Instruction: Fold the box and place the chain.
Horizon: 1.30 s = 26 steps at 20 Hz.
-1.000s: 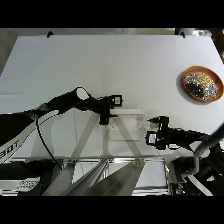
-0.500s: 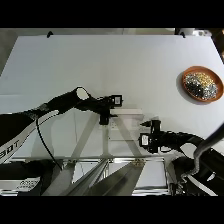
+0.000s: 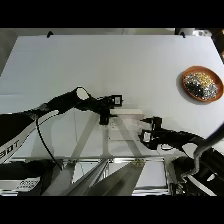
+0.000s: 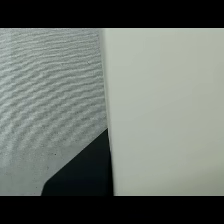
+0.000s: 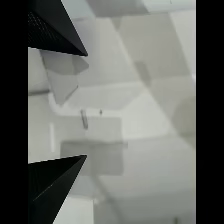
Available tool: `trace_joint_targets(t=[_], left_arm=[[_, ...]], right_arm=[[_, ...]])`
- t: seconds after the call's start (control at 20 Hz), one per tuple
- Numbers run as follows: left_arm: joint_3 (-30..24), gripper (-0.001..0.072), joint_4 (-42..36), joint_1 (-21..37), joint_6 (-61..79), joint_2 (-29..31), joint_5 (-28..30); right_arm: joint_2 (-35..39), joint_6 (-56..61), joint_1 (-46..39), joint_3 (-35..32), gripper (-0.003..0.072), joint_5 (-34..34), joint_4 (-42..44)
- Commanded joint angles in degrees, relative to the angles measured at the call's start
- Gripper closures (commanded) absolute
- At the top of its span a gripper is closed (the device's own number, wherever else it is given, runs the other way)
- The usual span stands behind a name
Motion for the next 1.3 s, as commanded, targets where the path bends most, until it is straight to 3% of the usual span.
trace_joint_targets(t=[0.0,0.1,0.4,0.75,1.25], left_arm=[[0.0,0.0698,0.0,0.0,0.0,0.0,0.0],[0.0,0.0698,0.0,0.0,0.0,0.0,0.0],[0.0,0.0698,0.0,0.0,0.0,0.0,0.0],[0.0,0.0698,0.0,0.0,0.0,0.0,0.0],[0.0,0.0698,0.0,0.0,0.0,0.0,0.0]], right_arm=[[6.3,-0.2,-6.3,0.0,-0.0004,6.5,-5.4],[6.7,0.3,-10.2,-0.1,-0.0002,11.4,-6.8],[5.7,0.3,-9.8,-2.1,0.0000,11.8,-6.7],[-5.0,0.1,2.8,-2.1,-0.0002,1.0,-4.9],[-6.2,0.1,3.5,-0.3,-0.0001,-2.4,-3.1]])
